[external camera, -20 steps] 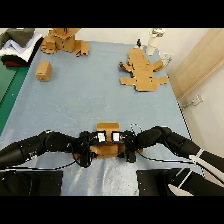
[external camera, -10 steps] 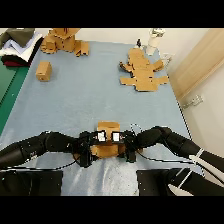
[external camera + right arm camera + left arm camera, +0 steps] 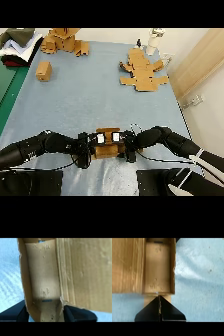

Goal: Fold the box.

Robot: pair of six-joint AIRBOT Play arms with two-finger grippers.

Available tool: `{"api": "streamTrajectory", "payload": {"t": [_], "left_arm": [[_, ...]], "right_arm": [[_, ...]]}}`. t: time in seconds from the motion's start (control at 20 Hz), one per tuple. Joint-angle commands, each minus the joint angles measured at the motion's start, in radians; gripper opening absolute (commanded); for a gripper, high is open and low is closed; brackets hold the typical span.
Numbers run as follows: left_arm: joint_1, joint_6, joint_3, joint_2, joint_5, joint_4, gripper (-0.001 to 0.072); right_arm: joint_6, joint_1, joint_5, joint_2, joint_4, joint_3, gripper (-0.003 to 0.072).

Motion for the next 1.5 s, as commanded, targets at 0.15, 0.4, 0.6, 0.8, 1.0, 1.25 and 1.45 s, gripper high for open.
{"api": "streamTrajectory", "payload": {"t": [0.15, 0.4, 0.6, 0.8, 1.0, 1.25, 1.45], "left_arm": [[0.004, -0.64, 0.035, 0.189, -0.198, 0.517, 0.0017], [0.117, -1.521, 0.015, 0.344, -0.44, 0.765, 0.0017], [0.214, -1.46, -0.06, 0.28, -0.346, 0.405, 0.0015], [0.213, -1.382, -0.072, 0.153, -0.241, 0.248, 0.0015], [0.207, -1.198, -0.072, 0.08, -0.152, -0.004, 0.0014], [0.143, -1.199, -0.069, 0.076, -0.142, -0.074, 0.0014], [0.095, -1.234, -0.02, 0.076, -0.132, -0.084, 0.0014]], "right_arm": [[0.0, 0.0, 0.0, 0.001, 0.0, 0.0, 0.0503], [0.0, 0.0, 0.0, 0.001, 0.0, 0.0, 0.0503], [0.0, -0.001, 0.0, 0.001, 0.0, 0.0, 0.0503], [0.0, -0.001, 0.0, 0.001, 0.0, 0.0, 0.0502], [0.0, -0.001, 0.0, 0.001, 0.0, 0.0, 0.0503], [0.0, -0.001, 0.0, 0.001, -0.002, 0.0, 0.0502], [0.0, -0.001, 0.0, 0.001, -0.003, 0.0, 0.0502]]}}
